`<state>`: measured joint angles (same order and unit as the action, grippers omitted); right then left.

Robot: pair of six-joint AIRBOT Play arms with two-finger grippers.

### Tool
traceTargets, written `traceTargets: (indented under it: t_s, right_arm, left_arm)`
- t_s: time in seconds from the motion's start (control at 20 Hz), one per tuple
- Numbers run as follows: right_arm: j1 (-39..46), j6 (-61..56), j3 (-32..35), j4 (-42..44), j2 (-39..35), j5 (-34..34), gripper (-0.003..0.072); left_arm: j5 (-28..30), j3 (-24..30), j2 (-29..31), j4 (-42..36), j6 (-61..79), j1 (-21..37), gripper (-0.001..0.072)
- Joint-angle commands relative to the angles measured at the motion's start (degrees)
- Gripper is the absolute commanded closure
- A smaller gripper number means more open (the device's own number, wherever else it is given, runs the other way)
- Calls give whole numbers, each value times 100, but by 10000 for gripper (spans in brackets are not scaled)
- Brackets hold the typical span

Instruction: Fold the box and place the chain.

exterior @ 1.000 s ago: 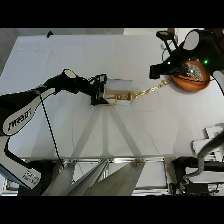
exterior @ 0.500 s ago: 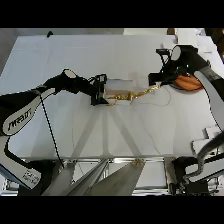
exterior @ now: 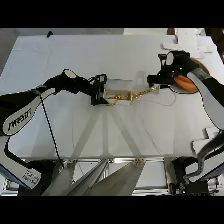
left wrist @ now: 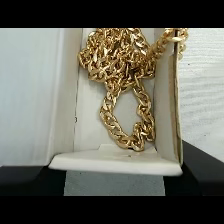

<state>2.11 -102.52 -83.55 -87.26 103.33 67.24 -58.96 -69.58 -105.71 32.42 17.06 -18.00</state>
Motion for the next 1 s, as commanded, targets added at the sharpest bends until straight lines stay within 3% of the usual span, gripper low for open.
traceTargets:
  t_s: [0.0,0.1,0.2,0.25,0.6,0.95]
  right_arm:
    - [-35,-122,4,-37,85,-42,208]
    - [-94,-118,4,-66,109,-114,386]
    - [-151,-116,4,-101,109,-175,644]
    - [-184,-114,4,-103,109,-175,672]
    - [-546,-46,4,-114,-68,-280,672]
    - [-752,678,4,-166,-1003,-127,672]
  left_arm:
    - [2,-2,2,0,2,4,435]
    - [2,-2,2,0,2,4,435]
    - [2,-2,2,0,2,4,435]
    - [2,-2,2,0,2,4,435]
    - [2,-2,2,0,2,4,435]
    - [2,-2,2,0,2,4,435]
